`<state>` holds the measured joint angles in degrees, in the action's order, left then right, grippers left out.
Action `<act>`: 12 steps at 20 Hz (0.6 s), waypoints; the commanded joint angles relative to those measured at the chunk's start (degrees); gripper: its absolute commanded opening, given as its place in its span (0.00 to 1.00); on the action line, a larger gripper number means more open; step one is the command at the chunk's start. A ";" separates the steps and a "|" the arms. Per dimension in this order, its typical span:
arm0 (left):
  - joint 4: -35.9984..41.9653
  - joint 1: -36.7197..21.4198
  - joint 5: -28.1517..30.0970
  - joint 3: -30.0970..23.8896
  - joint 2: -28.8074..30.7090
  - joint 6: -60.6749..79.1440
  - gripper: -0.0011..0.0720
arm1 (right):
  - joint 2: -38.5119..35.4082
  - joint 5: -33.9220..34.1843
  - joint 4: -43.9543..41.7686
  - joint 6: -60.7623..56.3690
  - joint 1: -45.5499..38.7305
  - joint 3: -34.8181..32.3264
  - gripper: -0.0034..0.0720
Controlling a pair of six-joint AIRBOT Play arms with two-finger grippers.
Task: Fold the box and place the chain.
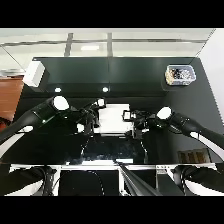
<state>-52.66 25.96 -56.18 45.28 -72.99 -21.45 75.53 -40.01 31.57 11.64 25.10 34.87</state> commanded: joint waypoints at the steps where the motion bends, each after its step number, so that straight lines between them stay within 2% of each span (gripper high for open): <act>1: -21.59 -2.93 -5.79 2.01 5.46 -21.40 0.05 | 0.04 -0.02 -0.02 -0.07 0.02 0.02 0.39; 3: -24.68 -8.17 -7.34 1.66 9.60 -30.32 0.05 | 0.02 0.00 -0.04 -0.07 0.02 0.02 0.39; 5: -21.75 -15.72 -7.32 0.48 12.41 -39.82 0.05 | 0.04 0.00 -0.04 -0.07 0.02 0.02 0.39; 6: -17.97 -20.44 -7.39 -0.72 13.05 -44.33 0.05 | 0.04 0.00 -0.04 -0.07 0.02 0.02 0.39; 8: -5.64 -29.94 -8.96 -4.83 12.52 -50.62 0.05 | 0.02 0.00 -0.04 -0.07 0.02 0.02 0.39; 10: 8.04 -38.03 -11.63 -10.36 10.73 -48.28 0.05 | 0.04 0.00 -0.02 -0.07 0.02 0.02 0.39; 12: 16.76 -42.97 -11.91 -15.28 8.09 -43.76 0.05 | 0.04 0.00 -0.02 -0.07 0.02 0.02 0.39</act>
